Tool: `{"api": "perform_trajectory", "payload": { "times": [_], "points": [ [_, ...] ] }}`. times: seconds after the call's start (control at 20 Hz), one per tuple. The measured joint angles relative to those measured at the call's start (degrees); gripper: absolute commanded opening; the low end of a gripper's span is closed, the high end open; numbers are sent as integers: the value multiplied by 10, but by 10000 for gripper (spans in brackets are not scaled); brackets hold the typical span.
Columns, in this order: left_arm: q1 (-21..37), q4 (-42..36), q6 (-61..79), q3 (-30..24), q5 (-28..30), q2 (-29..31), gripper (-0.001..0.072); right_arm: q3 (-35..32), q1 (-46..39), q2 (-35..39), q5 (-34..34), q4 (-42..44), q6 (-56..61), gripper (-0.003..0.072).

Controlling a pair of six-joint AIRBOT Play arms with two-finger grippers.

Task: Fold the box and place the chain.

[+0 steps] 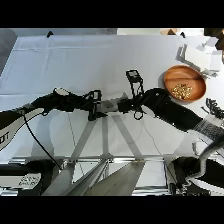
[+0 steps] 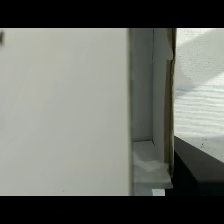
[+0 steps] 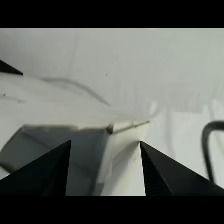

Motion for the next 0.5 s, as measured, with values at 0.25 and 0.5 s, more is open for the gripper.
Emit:
{"api": "perform_trajectory", "payload": {
  "times": [0.25,0.5],
  "points": [
    [0,-1,-2,0,2,0,391,0,-33,-14,-10,-2,0,476],
    [0,0,-1,0,1,0,391,0,-46,-18,-17,2,-2,476]
  ]
}}
